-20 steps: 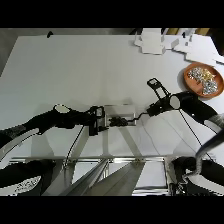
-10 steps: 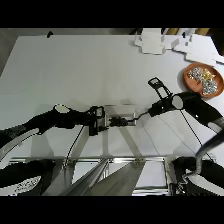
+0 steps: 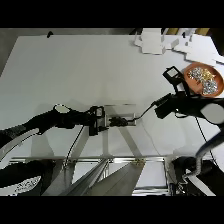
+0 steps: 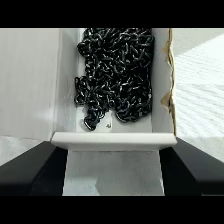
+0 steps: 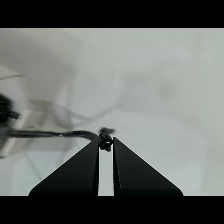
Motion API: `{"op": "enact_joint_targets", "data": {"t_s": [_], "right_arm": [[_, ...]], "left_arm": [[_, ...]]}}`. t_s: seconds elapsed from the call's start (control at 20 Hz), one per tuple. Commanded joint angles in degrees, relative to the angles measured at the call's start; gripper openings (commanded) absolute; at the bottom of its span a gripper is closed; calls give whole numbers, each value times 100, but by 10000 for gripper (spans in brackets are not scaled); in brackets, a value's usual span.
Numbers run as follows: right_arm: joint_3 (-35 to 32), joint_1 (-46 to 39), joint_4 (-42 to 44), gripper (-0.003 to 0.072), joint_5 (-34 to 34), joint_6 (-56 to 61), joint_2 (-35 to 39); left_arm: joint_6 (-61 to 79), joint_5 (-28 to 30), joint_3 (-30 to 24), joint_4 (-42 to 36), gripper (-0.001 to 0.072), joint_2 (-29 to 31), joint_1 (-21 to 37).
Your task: Fold the box and place the chain.
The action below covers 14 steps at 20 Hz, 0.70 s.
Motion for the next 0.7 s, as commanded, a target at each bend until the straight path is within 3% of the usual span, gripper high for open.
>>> {"op": "enact_joint_targets", "data": {"t_s": [0.0,0.15,0.25,0.4,0.65], "right_arm": [[4,4,2079,12,531,-1558,684],[4,20,3829,13,1051,-2898,688],[7,234,4271,13,957,-3442,634],[4,815,4284,14,535,-3738,295],[7,1493,4002,14,-605,-3731,-981]], "left_arm": [[2,2,4,2,272,2,2],[2,0,4,2,272,2,2],[2,2,4,2,272,2,2],[2,2,4,2,272,2,2],[2,2,2,2,272,2,2]]}}
